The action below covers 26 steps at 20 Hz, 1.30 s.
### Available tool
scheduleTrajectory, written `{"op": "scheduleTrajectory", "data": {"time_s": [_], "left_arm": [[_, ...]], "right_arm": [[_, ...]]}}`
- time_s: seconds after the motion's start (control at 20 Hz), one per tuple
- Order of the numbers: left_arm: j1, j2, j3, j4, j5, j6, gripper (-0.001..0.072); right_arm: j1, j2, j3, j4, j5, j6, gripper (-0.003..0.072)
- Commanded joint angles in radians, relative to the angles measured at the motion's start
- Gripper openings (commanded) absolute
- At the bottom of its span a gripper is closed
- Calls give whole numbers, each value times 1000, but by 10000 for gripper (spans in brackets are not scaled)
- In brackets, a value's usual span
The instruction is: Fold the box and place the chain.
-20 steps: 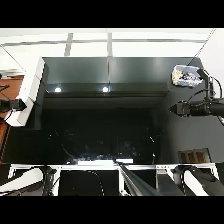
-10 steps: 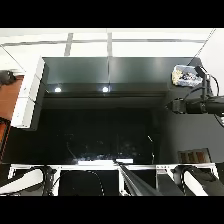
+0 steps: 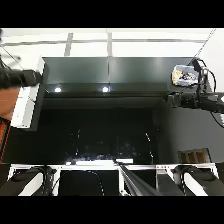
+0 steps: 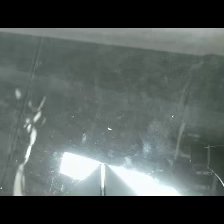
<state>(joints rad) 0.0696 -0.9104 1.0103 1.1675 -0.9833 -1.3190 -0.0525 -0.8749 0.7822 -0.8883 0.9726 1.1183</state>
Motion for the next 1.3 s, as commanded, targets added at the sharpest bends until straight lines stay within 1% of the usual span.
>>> {"op": "scheduleTrajectory", "data": {"time_s": [0.0, 0.1, 0.2, 0.55, 1.25], "left_arm": [[-55, 172, -272, 105, 129, 36, 27], [-45, 225, -365, 146, 175, 36, 28], [-37, 238, -397, 146, 193, 36, 28], [-39, 219, -398, 143, 191, 36, 28], [-39, 218, -398, 140, 191, 36, 29]], "right_arm": [[3, 0, 1, -9, -19, 0, 15], [4, 0, 1, -9, -19, 0, 15], [4, 0, 1, -9, -19, 0, 15], [4, 0, 1, -9, -19, 0, 15], [3, 0, 1, -9, -19, 0, 15]]}}
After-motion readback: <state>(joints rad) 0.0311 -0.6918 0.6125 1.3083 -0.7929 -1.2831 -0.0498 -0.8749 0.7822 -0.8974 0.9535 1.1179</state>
